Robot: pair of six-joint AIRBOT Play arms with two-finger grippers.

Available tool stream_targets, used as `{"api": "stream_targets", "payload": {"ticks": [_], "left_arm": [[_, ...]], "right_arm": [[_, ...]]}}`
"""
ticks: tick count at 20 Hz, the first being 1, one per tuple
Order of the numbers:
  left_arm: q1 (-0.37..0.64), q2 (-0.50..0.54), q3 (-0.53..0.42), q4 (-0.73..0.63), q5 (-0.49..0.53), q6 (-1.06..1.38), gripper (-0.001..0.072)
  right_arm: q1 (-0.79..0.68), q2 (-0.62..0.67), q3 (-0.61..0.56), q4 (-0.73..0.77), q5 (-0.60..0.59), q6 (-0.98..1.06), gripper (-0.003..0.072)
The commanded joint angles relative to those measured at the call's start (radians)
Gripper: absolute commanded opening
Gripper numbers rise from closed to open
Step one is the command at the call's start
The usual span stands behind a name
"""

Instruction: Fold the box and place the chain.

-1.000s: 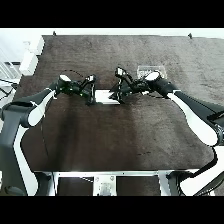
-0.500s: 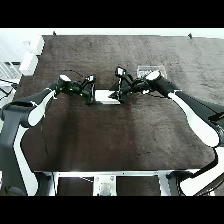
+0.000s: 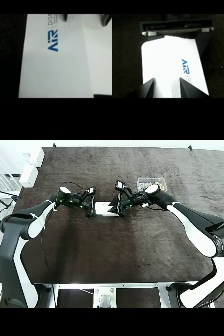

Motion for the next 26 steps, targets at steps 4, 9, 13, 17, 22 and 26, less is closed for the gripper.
{"api": "stream_targets", "payload": {"ticks": [4, 9, 13, 17, 22, 26], "left_arm": [[0.001, 0.001, 0.0, 0.0, 0.0, 0.0, 0.0395], [0.001, 0.0, 0.0, 0.0, 0.0, 0.0, 0.0395], [0.001, 0.0, 0.0, 0.0, 0.0, 0.0, 0.0395], [0.001, 0.0, 0.0, 0.0, 0.0, 0.0, 0.0395], [0.001, 0.0, 0.0, 0.0, 0.0, 0.0, 0.0395], [0.001, 0.001, 0.0, 0.0, 0.0, 0.0, 0.0395]], "right_arm": [[0.001, -0.006, 0.0, -0.002, -0.066, -0.045, 0.0357], [0.001, -0.005, 0.011, 0.0, -0.085, -0.045, 0.0356], [0.0, -0.003, 0.016, 0.002, -0.019, -0.041, 0.0355], [-0.001, -0.004, 0.014, -0.001, 0.047, -0.04, 0.0355], [0.001, -0.004, 0.014, -0.002, -0.053, -0.045, 0.0417], [0.001, -0.004, 0.014, -0.035, -0.06, -0.063, 0.0414]]}}
